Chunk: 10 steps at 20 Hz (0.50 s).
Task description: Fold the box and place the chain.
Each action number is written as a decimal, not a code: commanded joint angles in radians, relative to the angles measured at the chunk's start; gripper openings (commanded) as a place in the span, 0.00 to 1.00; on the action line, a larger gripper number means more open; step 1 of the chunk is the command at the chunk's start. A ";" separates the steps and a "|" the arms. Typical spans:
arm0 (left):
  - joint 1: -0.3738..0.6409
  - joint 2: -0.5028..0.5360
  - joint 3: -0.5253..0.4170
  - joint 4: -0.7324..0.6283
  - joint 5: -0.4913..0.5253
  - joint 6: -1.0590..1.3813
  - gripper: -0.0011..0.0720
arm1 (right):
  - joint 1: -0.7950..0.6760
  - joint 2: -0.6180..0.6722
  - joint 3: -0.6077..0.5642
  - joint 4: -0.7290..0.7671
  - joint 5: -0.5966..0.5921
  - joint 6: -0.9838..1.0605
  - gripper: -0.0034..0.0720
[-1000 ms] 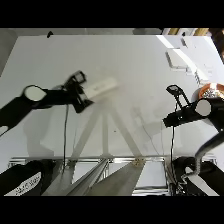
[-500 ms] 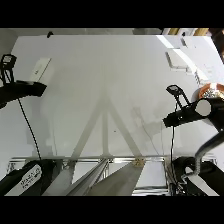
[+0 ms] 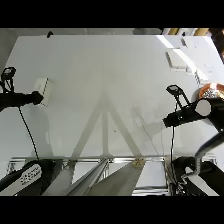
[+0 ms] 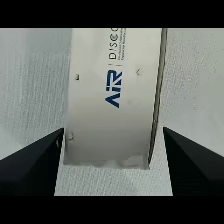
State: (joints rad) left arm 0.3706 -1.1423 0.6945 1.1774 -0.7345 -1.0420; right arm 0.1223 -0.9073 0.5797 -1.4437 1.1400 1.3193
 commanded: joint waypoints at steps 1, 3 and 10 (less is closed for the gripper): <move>-0.006 0.057 0.001 0.013 -0.006 -0.040 0.97 | -0.001 -0.001 0.000 0.000 0.000 0.000 0.13; -0.028 0.123 0.001 0.013 -0.007 -0.039 0.97 | -0.001 -0.001 0.000 0.000 0.000 0.000 0.13; -0.111 0.266 0.001 0.013 -0.011 -0.040 0.97 | -0.001 -0.001 0.000 0.000 0.000 0.000 0.13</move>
